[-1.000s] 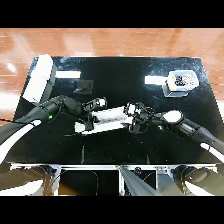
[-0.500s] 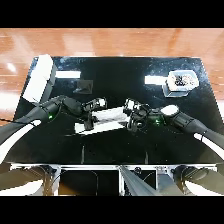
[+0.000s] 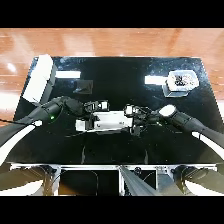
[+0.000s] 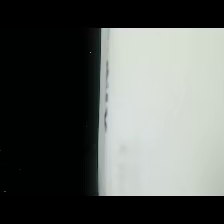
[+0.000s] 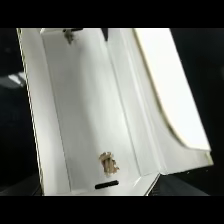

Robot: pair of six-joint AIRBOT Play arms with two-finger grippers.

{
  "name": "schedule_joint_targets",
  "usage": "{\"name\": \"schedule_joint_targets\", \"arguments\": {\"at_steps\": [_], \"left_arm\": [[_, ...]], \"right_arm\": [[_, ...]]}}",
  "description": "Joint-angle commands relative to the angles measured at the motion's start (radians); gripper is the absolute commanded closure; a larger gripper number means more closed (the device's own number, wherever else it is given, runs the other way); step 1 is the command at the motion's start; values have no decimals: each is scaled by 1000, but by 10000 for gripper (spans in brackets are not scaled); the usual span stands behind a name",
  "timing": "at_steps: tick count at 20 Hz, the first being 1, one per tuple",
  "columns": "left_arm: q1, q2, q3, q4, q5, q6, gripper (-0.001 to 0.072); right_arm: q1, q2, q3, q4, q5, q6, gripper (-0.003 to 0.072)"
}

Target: Fold the box and place the chain.

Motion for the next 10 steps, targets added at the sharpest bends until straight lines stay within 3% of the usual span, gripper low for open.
{"name": "schedule_joint_targets", "arguments": {"at_steps": [1,10], "left_arm": [[-3,-3,17,6,-8,-14,691],[-35,-12,28,-12,-11,-37,690]], "right_arm": [[14,-1,1,-50,8,42,-28],[54,-1,1,-48,-56,52,-27]]}}
